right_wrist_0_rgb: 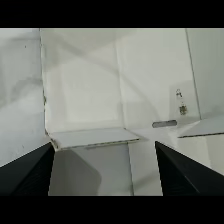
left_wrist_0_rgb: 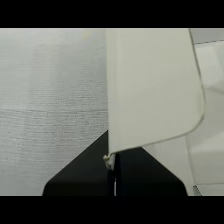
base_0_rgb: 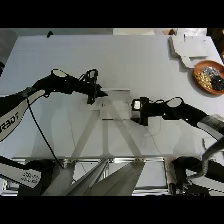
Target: Fold the box and place the chain.
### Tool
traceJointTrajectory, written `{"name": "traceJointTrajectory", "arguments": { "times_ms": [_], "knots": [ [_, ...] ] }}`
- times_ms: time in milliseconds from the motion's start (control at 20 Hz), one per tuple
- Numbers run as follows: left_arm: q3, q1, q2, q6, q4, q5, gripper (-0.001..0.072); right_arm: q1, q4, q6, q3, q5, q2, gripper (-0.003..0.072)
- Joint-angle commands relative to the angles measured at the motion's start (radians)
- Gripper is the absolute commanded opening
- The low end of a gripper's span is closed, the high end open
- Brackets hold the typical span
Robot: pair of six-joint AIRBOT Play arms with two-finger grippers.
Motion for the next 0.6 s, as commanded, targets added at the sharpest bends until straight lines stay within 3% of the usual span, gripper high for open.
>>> {"name": "traceJointTrajectory", "arguments": {
  "times_ms": [0,150,550],
  "knots": [
    [0.0,0.0,0.0,0.0,0.0,0.0,0.0013,0.005,0.136,-0.021,-0.001,0.005,-0.016,0.0696],
    [0.0,-0.001,0.0,0.0,0.0,0.0,0.0013,0.005,0.226,0.003,-0.001,-0.006,-0.016,0.0696],
    [0.0,0.0,0.0,0.0,0.0,0.0,0.0013,0.005,0.127,0.271,-0.001,-0.025,-0.01,0.0696]
  ]
}}
